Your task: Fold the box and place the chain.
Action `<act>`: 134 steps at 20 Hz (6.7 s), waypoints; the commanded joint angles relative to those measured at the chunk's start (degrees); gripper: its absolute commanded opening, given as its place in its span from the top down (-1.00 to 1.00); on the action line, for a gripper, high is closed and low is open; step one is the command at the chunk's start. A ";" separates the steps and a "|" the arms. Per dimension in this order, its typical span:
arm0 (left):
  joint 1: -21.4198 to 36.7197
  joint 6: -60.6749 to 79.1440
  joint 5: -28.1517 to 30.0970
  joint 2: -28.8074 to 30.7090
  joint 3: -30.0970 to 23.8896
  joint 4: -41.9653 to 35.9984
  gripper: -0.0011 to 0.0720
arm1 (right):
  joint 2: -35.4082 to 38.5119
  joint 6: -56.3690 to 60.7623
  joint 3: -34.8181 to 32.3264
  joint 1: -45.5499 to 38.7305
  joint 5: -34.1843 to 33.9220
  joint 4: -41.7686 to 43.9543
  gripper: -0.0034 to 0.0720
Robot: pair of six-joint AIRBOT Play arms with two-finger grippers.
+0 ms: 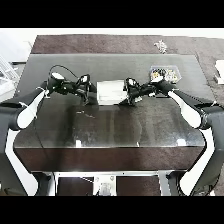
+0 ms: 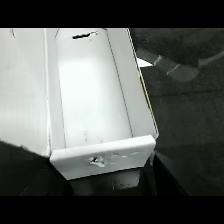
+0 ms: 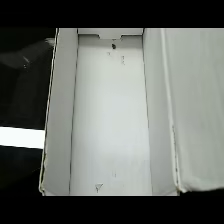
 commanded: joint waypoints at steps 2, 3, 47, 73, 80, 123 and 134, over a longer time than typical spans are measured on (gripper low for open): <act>0.31 -0.02 0.17 -0.15 0.04 1.09 -0.99 | 0.02 0.00 0.02 0.04 0.07 0.00 -0.66; 0.48 -0.04 -0.20 -0.15 0.04 1.14 -0.99 | 0.02 0.00 0.02 0.04 0.07 0.00 -0.66; -3.04 -1.88 6.82 -2.99 0.04 -3.39 -0.35 | 0.02 0.00 0.02 0.04 0.07 0.00 -0.66; -3.04 -1.92 7.26 -2.99 0.04 -3.43 -0.36 | 0.02 1.33 -0.13 0.22 0.76 0.20 -0.66; -3.04 -1.92 7.23 -2.99 0.04 -3.34 -0.35 | 2.91 3.13 0.15 -4.09 4.79 0.17 -1.00; -3.04 -1.92 5.49 -2.99 0.04 -3.37 -0.36 | 12.41 22.64 4.04 -2.75 -9.62 -1.03 0.90; -3.04 -1.92 5.49 -2.99 0.04 -3.37 -0.36 | 17.05 16.72 -5.95 -5.88 2.36 -9.03 -0.89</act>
